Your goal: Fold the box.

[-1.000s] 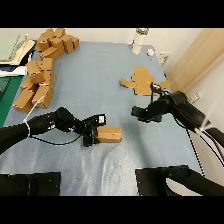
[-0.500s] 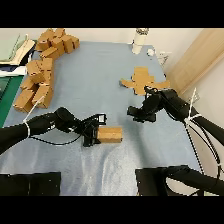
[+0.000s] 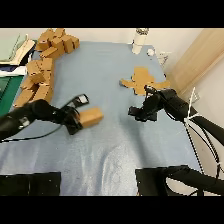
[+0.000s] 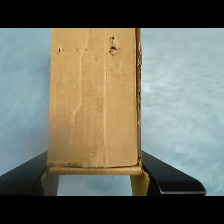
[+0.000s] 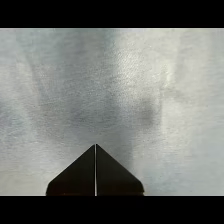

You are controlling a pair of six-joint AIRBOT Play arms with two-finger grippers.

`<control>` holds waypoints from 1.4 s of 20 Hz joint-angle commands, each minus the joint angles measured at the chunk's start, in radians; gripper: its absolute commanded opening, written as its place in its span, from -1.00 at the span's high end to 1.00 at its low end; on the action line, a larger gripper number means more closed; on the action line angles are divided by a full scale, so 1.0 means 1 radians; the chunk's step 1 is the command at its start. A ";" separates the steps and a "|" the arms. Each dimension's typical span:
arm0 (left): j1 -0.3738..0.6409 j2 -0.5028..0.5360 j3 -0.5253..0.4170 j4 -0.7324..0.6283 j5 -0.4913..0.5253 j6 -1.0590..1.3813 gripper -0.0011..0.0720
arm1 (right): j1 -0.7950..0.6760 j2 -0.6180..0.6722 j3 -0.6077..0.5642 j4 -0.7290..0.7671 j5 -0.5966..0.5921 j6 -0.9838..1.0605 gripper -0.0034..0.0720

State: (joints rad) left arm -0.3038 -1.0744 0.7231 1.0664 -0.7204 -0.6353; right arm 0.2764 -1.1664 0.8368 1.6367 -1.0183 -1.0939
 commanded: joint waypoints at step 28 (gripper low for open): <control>0.848 -0.031 0.000 0.436 -0.206 -0.613 -0.48 | 0.000 0.000 0.001 -0.032 0.095 -0.067 0.90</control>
